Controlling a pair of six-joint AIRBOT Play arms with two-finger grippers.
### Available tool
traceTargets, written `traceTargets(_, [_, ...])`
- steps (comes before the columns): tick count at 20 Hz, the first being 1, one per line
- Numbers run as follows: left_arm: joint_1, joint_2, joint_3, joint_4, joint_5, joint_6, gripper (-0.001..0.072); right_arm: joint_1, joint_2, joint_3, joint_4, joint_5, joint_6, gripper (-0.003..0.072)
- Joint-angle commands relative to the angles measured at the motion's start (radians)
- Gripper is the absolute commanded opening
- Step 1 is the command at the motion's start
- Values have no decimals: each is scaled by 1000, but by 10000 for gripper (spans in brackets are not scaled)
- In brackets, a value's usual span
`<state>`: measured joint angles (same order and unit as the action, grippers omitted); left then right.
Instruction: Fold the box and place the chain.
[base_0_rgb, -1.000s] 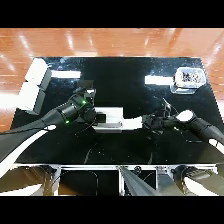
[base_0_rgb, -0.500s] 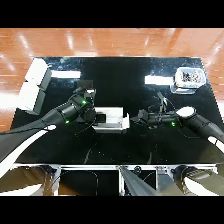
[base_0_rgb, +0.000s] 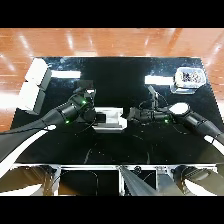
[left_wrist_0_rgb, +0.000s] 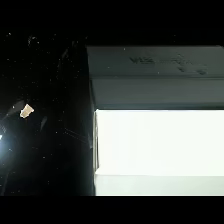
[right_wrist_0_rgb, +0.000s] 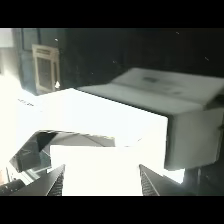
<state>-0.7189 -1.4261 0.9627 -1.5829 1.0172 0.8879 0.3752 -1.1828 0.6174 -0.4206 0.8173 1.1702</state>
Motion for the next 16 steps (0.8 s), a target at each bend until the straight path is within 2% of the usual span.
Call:
traceTargets(1, [0, 0, 0, -1, 0, 2, 27, 50, -1, 14, -46, -51, 58, 569])
traceTargets(8, [0, 0, 0, -1, 2, 2, 27, 209, -5, 53, -370, -191, 364, 567])
traceTargets(12, [-3, 0, 0, -1, 3, 2, 27, 238, -37, 144, -557, -181, 549, 566])
traceTargets(16, [-3, 0, 0, 0, 4, 2, 27, 269, -91, 228, -690, -120, 699, 539])
